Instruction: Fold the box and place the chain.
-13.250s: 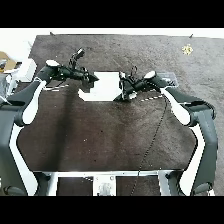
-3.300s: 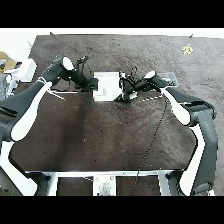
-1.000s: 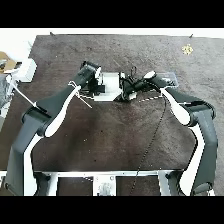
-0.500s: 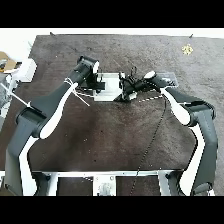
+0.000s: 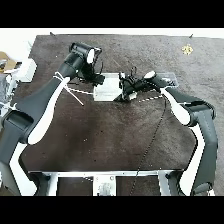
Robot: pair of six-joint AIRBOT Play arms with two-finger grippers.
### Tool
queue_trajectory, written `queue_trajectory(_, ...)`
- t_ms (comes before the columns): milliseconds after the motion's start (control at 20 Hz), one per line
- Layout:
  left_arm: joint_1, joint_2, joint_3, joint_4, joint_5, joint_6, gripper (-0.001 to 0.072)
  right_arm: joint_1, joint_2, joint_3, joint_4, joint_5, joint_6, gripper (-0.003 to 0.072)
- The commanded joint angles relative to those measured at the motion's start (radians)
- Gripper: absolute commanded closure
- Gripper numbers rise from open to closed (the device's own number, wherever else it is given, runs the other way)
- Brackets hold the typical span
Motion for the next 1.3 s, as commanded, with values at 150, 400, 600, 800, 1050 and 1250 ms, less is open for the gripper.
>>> queue_trajectory(150, 0.06, 0.017, 0.0, -0.06, 0.026, 0.29, 0.0276, 0.0, 0.0, 0.0, 0.0, -0.001, 0.001, 0.024)
queue_trajectory(400, 0.233, 0.016, -0.011, -0.415, 0.132, 0.657, 0.0276, 0.0, 0.0, 0.0, 0.0, -0.001, 0.001, 0.024)
queue_trajectory(600, 0.389, 0.014, -0.129, -0.85, 0.179, 1.12, 0.0276, 0.0, 0.0, 0.0, 0.0, -0.001, 0.001, 0.024)
queue_trajectory(800, 0.483, -0.009, -0.256, -1.106, 0.145, 1.467, 0.0276, 0.0, 0.0, 0.0, 0.0, -0.001, 0.001, 0.024)
queue_trajectory(1050, 0.494, -0.028, -0.349, -1.088, 0.241, 1.508, 0.0278, 0.0, 0.0, 0.0, 0.0, -0.001, 0.001, 0.024)
queue_trajectory(1250, 0.496, -0.029, -0.394, -1.077, 0.259, 1.597, 0.0265, 0.0, 0.0, 0.0, 0.0, -0.001, 0.001, 0.024)
